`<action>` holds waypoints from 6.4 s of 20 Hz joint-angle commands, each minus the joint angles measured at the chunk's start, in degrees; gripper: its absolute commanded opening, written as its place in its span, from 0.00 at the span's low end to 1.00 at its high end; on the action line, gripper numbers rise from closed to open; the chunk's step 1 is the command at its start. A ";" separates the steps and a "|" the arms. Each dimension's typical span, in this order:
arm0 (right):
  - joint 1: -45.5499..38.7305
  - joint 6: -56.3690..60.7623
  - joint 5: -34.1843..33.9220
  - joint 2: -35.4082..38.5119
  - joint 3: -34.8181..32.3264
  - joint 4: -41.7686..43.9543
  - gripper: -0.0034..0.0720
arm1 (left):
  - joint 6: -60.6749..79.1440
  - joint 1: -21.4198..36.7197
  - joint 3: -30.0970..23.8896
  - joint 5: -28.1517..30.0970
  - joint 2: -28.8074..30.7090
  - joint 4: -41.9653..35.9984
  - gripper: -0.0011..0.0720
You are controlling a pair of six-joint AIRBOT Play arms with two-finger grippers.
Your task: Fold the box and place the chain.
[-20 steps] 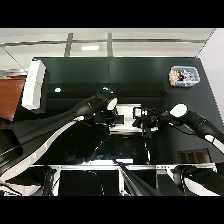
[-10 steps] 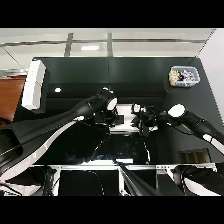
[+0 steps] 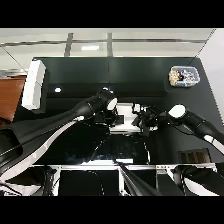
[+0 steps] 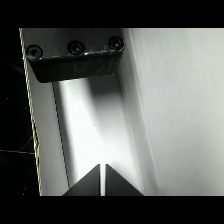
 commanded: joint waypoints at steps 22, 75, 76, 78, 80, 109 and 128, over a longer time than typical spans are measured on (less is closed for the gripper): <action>-19.37 60.30 22.62 -3.56 -0.04 1.07 0.06 | 0.11 0.07 0.00 -0.70 0.02 0.02 0.05; 18.56 127.14 17.35 -11.50 19.63 -49.00 0.32 | 0.13 0.04 0.00 -0.83 0.02 0.00 0.05; 18.56 127.14 17.38 -11.50 19.80 -49.03 0.31 | 0.11 0.04 0.00 -0.81 0.02 0.00 0.05; 18.56 127.12 17.38 -11.50 19.91 -49.00 0.06 | 0.11 0.04 0.00 -0.81 0.02 0.00 0.05; 18.51 127.10 17.40 -11.50 19.96 -49.05 0.06 | 0.13 0.04 0.00 -0.85 0.02 0.00 0.05; -32.89 109.13 27.41 -53.42 86.55 -54.73 0.85 | 0.33 0.39 0.00 -2.45 0.02 0.22 0.05; -35.15 90.90 27.10 -32.59 85.81 -42.73 0.05 | 0.33 0.42 0.02 -2.38 0.02 0.20 0.05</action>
